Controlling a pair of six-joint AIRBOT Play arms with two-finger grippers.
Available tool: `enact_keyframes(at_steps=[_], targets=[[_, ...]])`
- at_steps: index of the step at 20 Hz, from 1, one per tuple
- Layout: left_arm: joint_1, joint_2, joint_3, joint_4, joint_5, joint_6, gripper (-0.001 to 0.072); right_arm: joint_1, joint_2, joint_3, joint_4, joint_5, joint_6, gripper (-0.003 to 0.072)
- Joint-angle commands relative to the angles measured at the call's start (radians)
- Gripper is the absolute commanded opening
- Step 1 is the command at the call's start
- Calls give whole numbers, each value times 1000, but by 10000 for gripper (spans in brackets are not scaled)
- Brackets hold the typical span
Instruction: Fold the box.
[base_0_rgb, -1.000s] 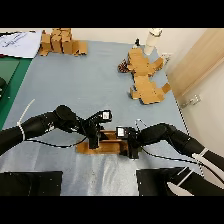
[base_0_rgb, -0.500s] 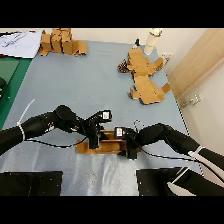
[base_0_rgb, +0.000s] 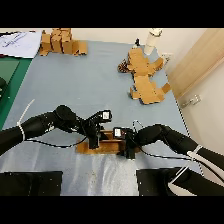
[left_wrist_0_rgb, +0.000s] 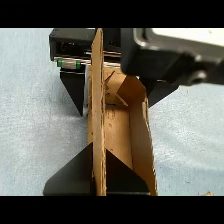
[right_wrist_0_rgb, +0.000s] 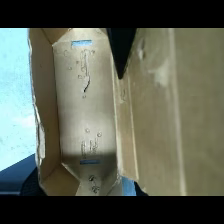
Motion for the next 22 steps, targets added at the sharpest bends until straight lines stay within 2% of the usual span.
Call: enact_keyframes(at_steps=[1,4,6,9,22], targets=[[0,-1,1,0,0,0,13,2,-2,-2,-5,-1,2,692],[0,-1,1,0,0,0,13,2,-3,-7,-6,0,2,690],[0,-1,1,0,0,0,13,2,-2,-7,-5,-13,2,544],[0,-1,1,0,0,0,13,2,-2,-7,-6,-20,2,509],[0,-1,1,0,0,0,13,2,-2,-5,-11,-27,2,510]])
